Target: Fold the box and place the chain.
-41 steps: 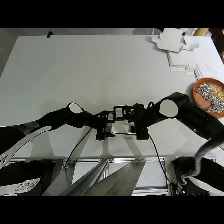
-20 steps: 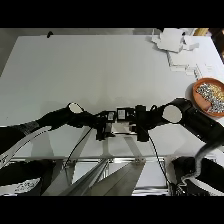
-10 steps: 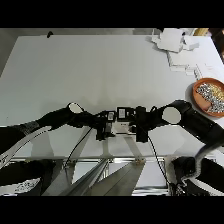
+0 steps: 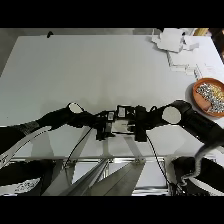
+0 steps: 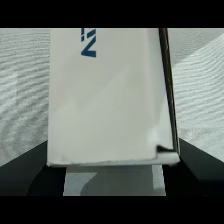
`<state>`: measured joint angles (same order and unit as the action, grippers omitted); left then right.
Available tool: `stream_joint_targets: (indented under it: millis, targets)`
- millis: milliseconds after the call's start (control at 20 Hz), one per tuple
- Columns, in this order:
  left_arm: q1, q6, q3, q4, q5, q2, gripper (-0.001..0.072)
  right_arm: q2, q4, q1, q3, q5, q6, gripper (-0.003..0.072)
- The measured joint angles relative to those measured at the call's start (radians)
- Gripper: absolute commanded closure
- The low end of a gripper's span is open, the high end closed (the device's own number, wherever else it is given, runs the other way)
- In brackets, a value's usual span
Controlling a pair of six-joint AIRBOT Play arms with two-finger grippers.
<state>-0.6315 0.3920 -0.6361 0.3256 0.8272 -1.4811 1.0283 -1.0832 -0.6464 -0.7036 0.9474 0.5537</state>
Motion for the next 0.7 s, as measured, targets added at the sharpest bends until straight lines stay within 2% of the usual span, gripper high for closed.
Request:
stream_joint_targets:
  millis: [300,350,500,700]
  targets:
    - [0.0,0.002,0.0,0.0,0.0,0.0,0.0498,0.0,0.031,0.0,0.037,-0.002,0.0,0.0505]
    - [0.0,0.002,0.0,0.0,0.0,0.0,0.0498,0.0,0.034,0.0,0.04,-0.001,0.0,0.0494]
    - [0.0,0.002,0.0,0.001,0.0,0.0,0.0498,0.0,0.04,0.0,0.044,0.007,0.0,0.0392]
    - [0.0,0.001,0.0,0.001,0.0,0.0,0.0498,0.0,0.047,0.0,0.045,0.014,0.0,0.0383]
